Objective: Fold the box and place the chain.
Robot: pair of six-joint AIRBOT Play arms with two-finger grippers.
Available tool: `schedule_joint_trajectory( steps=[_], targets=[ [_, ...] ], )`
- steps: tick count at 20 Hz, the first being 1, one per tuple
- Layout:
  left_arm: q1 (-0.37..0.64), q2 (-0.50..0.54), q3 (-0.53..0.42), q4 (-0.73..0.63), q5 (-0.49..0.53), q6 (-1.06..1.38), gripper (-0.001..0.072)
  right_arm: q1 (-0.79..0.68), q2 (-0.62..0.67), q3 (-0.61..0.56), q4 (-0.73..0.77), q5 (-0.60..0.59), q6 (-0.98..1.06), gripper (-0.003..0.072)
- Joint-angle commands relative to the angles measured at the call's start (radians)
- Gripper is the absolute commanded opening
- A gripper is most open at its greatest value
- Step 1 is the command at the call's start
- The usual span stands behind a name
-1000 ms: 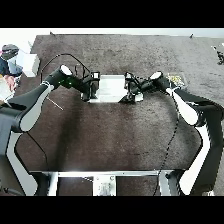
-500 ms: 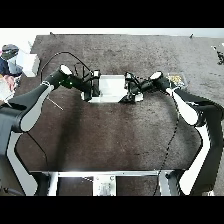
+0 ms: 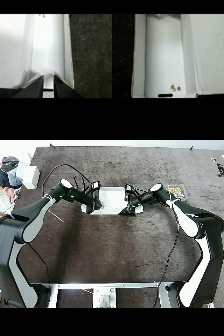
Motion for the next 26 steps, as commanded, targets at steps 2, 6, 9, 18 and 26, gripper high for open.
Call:
schedule_joint_trajectory(
  steps=[2,6,9,18,26],
  targets=[
    [-0.001,-0.002,0.000,-0.023,-0.002,0.001,0.0477,0.001,0.000,0.000,0.000,0.000,0.000,0.0439],
    [0.000,-0.002,0.000,-0.022,-0.006,0.001,0.0508,0.001,0.001,0.000,0.000,0.000,0.000,0.0439],
    [0.000,-0.002,0.000,-0.023,-0.005,-0.010,0.0679,0.001,0.000,0.000,0.000,0.000,0.000,0.0439],
    [0.086,0.011,0.000,-0.042,-0.142,-0.080,0.0012,0.001,0.001,0.000,0.000,0.000,0.000,0.0439],
    [0.175,0.182,0.016,-0.023,-0.092,-0.466,0.0010,0.001,0.001,0.000,0.000,0.000,0.000,0.0438]
  ],
)
